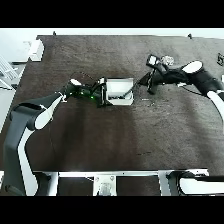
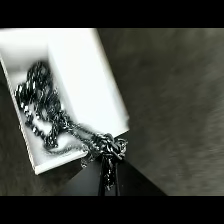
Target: Fold the box and place the chain.
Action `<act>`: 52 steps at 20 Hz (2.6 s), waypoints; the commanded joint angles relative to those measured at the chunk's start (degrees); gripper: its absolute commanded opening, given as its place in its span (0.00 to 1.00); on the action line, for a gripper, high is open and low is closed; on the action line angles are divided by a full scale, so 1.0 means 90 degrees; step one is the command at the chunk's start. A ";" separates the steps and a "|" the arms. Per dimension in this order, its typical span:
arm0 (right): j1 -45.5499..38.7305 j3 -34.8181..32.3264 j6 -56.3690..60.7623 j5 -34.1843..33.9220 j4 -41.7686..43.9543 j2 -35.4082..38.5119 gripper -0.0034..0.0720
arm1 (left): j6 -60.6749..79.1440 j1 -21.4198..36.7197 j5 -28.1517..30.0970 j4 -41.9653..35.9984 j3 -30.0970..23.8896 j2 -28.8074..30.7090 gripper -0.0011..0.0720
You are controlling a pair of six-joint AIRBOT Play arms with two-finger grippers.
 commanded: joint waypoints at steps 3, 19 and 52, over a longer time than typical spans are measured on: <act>0.0015 0.0017 0.0044 0.0066 0.0867 0.0920 0.06 | 0.0002 0.0002 0.0053 0.0000 0.0007 0.0002 0.66; 0.1610 0.0678 -0.0845 -0.1630 0.1506 0.0950 0.06 | 0.0000 0.0002 0.0053 0.0000 0.0007 0.0002 0.66; 0.0685 -0.0253 -0.0114 -0.1882 0.1440 0.0357 0.06 | 0.0000 0.0002 0.0070 -0.0002 0.0007 0.0002 0.66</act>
